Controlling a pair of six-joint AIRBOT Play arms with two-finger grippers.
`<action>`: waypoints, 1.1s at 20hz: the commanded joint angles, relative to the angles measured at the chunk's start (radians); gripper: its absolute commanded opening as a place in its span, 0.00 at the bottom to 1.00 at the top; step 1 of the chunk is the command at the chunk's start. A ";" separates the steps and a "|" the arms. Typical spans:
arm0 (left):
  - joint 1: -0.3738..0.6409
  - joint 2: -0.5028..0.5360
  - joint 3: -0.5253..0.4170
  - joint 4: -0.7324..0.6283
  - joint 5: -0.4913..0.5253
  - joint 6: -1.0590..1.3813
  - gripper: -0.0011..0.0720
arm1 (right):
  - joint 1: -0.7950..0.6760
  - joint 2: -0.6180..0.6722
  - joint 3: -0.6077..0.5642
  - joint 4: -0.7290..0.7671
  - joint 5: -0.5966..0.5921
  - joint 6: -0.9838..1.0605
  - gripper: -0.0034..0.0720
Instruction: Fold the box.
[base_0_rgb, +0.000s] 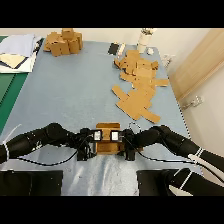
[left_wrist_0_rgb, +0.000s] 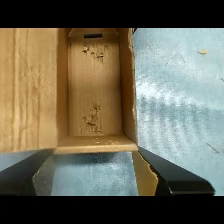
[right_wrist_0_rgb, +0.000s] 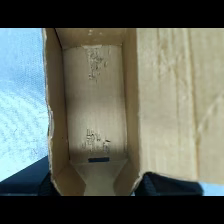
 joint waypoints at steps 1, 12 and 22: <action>-0.028 -0.013 -0.001 -0.051 0.001 0.008 0.97 | 0.000 0.001 0.001 0.000 0.000 0.000 0.76; -0.061 -0.072 0.002 -0.108 0.080 0.007 0.97 | 0.000 0.001 0.001 0.000 0.000 0.000 0.76; -0.061 -0.072 0.002 -0.108 0.080 0.015 0.73 | 0.000 0.001 0.000 0.000 0.000 0.000 0.76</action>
